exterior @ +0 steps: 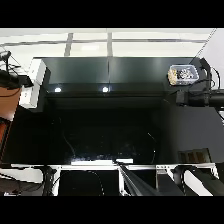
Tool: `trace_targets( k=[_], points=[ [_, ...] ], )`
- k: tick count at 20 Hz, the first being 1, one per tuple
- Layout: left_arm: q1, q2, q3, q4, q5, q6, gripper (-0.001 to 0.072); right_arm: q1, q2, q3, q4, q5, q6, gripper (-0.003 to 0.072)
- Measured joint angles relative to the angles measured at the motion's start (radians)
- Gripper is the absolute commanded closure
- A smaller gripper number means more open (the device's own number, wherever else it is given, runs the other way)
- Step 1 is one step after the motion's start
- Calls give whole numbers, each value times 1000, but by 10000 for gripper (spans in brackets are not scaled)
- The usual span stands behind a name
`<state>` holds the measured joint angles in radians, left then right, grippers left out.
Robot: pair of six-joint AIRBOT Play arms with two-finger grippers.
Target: Fold the box and place the chain.
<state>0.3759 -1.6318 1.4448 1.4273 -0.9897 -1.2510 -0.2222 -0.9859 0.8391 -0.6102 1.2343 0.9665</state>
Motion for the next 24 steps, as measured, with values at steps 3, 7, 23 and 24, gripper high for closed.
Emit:
trace_targets(
  k=[3,7,23,24],
  points=[
    [-5,3,135,2,-178,-80,152,129,-4,0,-27,-161,-19,671],
    [-14,66,202,42,-390,-282,670,282,-19,0,-130,-391,0,671],
    [-400,855,-711,-121,228,-178,685,302,-27,-175,-278,-727,95,671],
    [-404,864,-724,-134,234,-179,685,301,-27,-178,-279,-733,97,671]
  ],
)
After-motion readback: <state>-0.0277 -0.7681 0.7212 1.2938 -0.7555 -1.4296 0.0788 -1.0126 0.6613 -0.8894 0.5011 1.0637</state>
